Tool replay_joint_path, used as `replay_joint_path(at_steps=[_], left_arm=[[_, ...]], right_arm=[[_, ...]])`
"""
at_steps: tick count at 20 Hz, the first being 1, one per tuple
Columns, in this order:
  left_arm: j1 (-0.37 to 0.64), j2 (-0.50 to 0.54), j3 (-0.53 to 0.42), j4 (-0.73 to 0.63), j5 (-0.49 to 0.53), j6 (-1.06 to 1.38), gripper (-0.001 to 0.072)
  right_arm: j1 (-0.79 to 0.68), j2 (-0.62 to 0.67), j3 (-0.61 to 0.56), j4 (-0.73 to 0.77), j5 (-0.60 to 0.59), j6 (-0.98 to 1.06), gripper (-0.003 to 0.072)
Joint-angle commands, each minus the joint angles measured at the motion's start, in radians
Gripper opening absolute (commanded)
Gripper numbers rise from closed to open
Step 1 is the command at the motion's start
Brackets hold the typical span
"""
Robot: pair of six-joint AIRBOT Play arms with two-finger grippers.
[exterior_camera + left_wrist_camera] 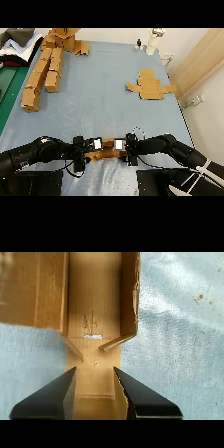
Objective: Fold the box.
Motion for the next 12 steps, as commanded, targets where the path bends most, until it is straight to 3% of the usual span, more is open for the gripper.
replay_joint_path(at_steps=[1,4,5,6,12], left_arm=[[0.001,-0.024,0.000,-0.065,0.029,0.105,0.0356],[0.000,-0.024,0.000,-0.162,0.033,0.176,0.0341],[0.000,-0.024,0.000,-0.188,0.034,0.200,0.0238],[0.000,-0.024,0.000,-0.204,0.035,0.222,0.0216],[0.000,-0.027,0.000,-0.204,0.103,0.240,0.0215]], right_arm=[[0.001,0.000,0.000,0.000,0.000,0.000,0.0482],[0.000,0.000,0.000,0.000,0.000,0.000,0.0482],[0.001,0.000,0.000,0.000,0.000,0.000,0.0483],[0.000,0.000,0.000,0.000,0.000,0.000,0.0482],[0.000,0.000,0.000,0.000,0.000,0.000,0.0482]])
